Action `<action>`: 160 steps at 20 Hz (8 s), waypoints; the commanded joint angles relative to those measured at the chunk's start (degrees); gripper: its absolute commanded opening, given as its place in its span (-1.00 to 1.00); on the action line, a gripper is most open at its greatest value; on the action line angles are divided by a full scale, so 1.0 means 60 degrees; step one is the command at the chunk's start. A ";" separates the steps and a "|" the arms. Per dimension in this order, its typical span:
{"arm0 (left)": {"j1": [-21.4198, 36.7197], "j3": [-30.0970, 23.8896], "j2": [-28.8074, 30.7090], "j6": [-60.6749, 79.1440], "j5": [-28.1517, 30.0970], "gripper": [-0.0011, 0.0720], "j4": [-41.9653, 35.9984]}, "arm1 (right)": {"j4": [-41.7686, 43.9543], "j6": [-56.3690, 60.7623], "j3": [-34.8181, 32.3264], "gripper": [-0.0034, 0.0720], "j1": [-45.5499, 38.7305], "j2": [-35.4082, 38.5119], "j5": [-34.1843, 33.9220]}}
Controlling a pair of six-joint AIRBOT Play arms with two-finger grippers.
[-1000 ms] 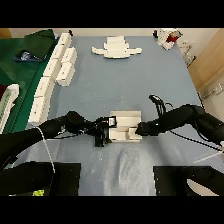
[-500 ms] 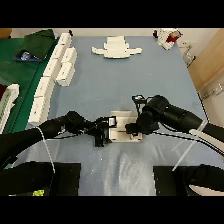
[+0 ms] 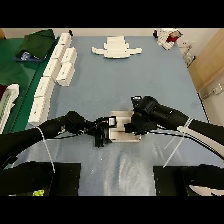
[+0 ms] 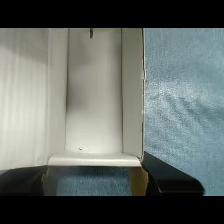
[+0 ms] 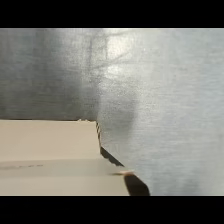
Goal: Fold the box.
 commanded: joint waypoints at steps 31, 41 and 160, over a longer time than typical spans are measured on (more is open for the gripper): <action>0.0007 0.0011 0.0004 0.0022 0.0011 0.29 0.0004 | 1.0757 -1.1125 0.0765 -0.90 -0.7198 -0.2095 -0.1588; 0.0007 0.0011 0.0004 0.0026 0.0015 0.29 0.0000 | 0.9286 -1.2506 -0.0554 -0.91 -0.5599 -0.1075 -0.2827; 0.0007 0.0011 0.0004 0.0022 0.0015 0.29 0.0004 | -0.0630 -1.1741 -0.2725 0.32 0.1974 0.3880 0.5067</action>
